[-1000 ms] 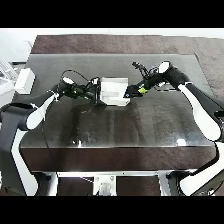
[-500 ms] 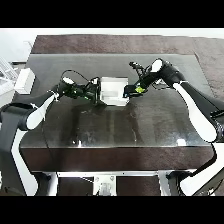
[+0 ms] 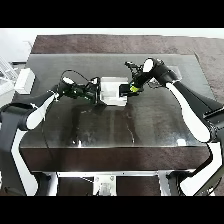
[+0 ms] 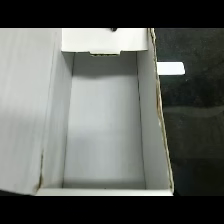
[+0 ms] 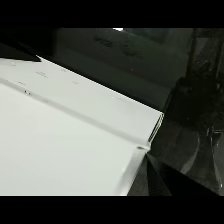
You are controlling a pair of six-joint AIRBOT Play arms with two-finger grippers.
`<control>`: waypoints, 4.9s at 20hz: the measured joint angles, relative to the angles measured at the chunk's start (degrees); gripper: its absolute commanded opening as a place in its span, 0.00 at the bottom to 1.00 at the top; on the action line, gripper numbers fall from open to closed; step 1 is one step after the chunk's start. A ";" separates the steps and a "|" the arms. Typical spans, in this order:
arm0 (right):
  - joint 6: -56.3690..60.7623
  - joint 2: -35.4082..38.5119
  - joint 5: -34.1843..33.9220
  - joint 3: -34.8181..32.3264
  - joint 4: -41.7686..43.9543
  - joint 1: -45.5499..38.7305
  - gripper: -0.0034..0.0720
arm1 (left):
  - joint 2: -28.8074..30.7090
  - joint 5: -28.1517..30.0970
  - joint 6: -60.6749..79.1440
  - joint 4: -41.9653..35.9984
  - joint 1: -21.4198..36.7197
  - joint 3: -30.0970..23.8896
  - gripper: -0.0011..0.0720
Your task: Fold the box and place the chain.
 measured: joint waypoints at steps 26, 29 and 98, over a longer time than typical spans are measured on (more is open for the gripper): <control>9.05 -2.84 -1.36 2.12 -10.49 3.02 0.53 | 0.00 -0.31 -0.17 -0.07 -0.02 0.00 0.66; 9.27 -2.84 -1.46 2.12 -11.13 3.02 0.50 | -0.02 -0.33 -0.13 -0.09 -0.02 0.00 0.66; 13.51 -6.38 5.75 8.13 -17.16 6.16 0.40 | -0.02 0.07 -0.09 -0.22 -0.02 0.00 0.66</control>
